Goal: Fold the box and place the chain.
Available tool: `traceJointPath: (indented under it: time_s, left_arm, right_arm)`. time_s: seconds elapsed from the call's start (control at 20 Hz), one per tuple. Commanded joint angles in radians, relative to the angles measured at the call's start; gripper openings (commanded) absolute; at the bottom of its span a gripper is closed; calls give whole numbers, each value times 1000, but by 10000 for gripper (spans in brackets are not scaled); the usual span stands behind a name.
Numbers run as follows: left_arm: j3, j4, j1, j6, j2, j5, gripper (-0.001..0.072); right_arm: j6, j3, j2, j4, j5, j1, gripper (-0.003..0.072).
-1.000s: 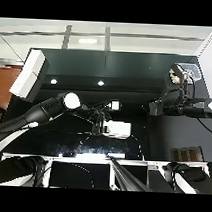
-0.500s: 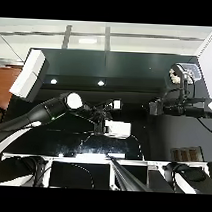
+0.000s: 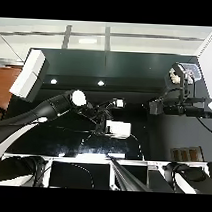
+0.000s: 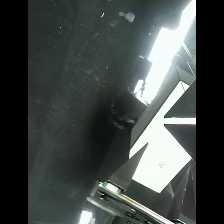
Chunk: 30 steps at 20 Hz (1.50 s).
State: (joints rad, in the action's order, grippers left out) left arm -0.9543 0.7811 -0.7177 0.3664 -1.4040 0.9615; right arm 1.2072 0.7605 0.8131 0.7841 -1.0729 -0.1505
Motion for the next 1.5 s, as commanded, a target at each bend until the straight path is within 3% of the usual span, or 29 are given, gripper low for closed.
traceJointPath:
  time_s: [0.0,0.65,1.1,1.15,1.2,1.25,1.45]
  left_arm:
    - [-5,8,-2,4,-5,27,703]
    - [1,131,-102,9,-6,-89,708]
    - [89,180,-165,71,-13,-264,695]
    - [89,190,-158,94,-6,-257,632]
    - [90,211,-140,119,10,-233,498]
    - [90,231,-111,152,32,-196,451]
    - [97,311,85,301,142,-58,402]
  right_arm:
    - [0,0,0,1,0,1,45]
    - [0,0,0,3,0,1,45]
    - [0,0,0,3,1,1,45]
    - [1,0,0,3,1,1,45]
    - [0,0,0,3,0,1,45]
    - [1,0,0,3,0,1,44]
    - [0,1,0,3,1,1,44]
